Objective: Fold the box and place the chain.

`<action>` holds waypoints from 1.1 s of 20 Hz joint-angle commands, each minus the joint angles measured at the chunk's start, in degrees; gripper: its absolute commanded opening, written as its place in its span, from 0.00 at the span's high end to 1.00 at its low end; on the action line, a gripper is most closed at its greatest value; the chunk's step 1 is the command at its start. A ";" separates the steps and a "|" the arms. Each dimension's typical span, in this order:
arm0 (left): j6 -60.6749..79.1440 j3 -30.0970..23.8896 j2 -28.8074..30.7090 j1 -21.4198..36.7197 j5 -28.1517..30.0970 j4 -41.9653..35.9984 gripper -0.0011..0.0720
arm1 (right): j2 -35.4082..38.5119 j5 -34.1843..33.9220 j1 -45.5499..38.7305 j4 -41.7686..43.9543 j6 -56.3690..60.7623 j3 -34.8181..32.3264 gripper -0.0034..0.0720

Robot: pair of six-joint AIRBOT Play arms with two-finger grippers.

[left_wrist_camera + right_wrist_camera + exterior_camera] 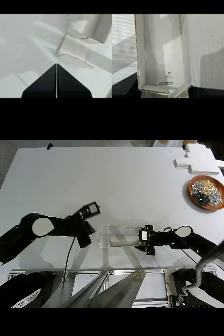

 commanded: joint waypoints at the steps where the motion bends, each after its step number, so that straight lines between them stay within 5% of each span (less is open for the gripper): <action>1: -23.23 -0.42 0.83 4.74 -2.62 4.63 0.97 | 0.04 0.11 -0.02 -0.02 0.00 0.00 0.56; 5: -24.30 -4.70 -5.09 4.72 2.34 -3.37 0.97 | 0.04 0.11 -0.02 -0.02 0.00 0.00 0.56; 13: -26.05 -5.05 -14.14 0.72 3.52 -12.28 0.98 | 0.04 0.09 -0.02 -0.02 0.00 0.00 0.56; 22: -24.92 -5.01 -14.32 -3.78 4.04 -18.56 0.97 | 0.04 0.09 -0.02 -0.02 0.00 0.00 0.56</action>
